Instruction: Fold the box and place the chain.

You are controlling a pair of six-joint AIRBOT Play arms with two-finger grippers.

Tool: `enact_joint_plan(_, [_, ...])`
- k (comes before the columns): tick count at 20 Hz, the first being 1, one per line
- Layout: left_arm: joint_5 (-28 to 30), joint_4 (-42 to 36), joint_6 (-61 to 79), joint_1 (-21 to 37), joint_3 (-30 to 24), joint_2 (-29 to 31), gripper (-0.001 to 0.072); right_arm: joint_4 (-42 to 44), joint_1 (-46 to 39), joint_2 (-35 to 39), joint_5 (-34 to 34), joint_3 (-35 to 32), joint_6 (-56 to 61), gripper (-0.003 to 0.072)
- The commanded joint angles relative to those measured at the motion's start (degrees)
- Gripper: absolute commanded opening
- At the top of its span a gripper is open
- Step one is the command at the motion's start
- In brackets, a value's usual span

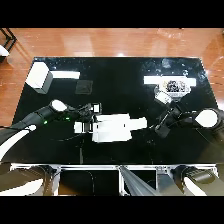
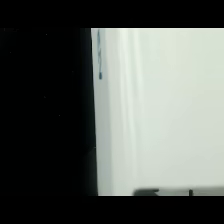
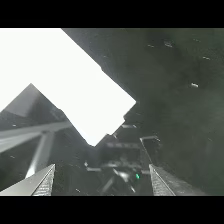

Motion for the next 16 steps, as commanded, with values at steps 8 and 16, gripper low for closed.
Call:
enact_joint_plan(8, [0.02, 2.05, -4.74, -0.04, 0.04, -0.04, 0.0052, 7.37, 0.07, -0.79, -2.56, -2.12, -7.1, 0.0697])
enact_joint_plan(16, [-1.33, 6.23, -9.79, -0.02, 0.04, -0.04, 0.0052, 6.97, 10.1, -5.09, -8.5, -3.65, -11.61, 0.0697])
